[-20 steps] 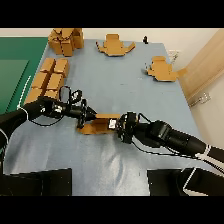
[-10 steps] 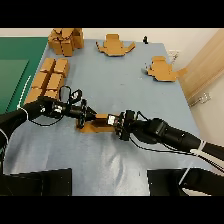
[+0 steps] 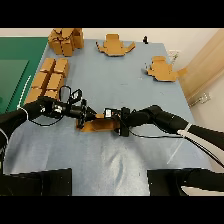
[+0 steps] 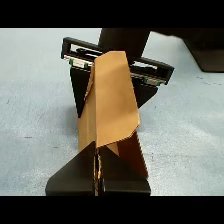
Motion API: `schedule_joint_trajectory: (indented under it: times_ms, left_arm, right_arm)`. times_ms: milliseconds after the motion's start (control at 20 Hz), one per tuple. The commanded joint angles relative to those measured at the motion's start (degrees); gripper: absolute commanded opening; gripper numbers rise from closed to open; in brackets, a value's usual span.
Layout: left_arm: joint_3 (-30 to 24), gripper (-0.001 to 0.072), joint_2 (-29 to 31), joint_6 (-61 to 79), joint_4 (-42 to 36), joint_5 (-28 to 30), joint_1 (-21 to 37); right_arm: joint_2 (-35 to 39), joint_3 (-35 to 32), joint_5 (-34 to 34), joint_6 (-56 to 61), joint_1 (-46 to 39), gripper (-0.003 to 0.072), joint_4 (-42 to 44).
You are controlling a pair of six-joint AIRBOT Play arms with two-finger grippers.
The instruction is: Fold the box.
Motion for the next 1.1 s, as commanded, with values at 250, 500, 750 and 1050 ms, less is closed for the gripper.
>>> schedule_joint_trajectory:
  times_ms: [250, 500, 750, 1050]
  left_arm:
    - [-0.02, 0.0019, 0.04, 0.02, 0.00, 1.42, -0.02]
    - [-0.02, 0.0019, 0.04, 0.02, 0.00, 3.54, 0.02]
    - [-0.02, 0.0019, 0.04, 0.02, -0.04, 5.03, 0.02]
    - [-0.02, 0.0019, 0.04, 0.02, -0.02, 5.88, 0.02]
  right_arm:
    - [-3.91, 1.14, -2.34, -6.51, -1.33, 0.0525, 7.04]
    - [-3.91, 1.14, -2.36, -6.49, -1.36, 0.0343, 7.02]
    - [-3.91, 1.14, -2.29, -6.49, -1.36, 0.0342, 6.86]
    - [-4.02, 1.14, -0.17, -6.32, -2.10, 0.0580, 6.99]
